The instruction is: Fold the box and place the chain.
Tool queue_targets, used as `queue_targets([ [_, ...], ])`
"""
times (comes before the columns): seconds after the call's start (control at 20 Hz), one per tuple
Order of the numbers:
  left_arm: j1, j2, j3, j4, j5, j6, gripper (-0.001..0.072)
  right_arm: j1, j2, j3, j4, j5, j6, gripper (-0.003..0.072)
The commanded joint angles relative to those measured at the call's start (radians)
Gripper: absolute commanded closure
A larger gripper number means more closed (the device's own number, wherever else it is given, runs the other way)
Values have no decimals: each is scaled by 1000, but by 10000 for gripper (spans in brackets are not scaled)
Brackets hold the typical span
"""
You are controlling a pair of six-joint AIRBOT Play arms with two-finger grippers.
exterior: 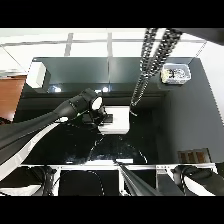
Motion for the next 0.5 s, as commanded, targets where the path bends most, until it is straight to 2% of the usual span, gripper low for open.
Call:
queue_targets([
  [0.0,0,-1,0,0,0,0,684,69,-34,-2,-27,-68,1,677],
  [0.3,0,-1,0,0,-1,0,683,133,-69,-14,-78,-80,2,677],
  [0.45,0,-1,0,0,-1,0,684,162,-69,-86,-146,-37,4,676],
])
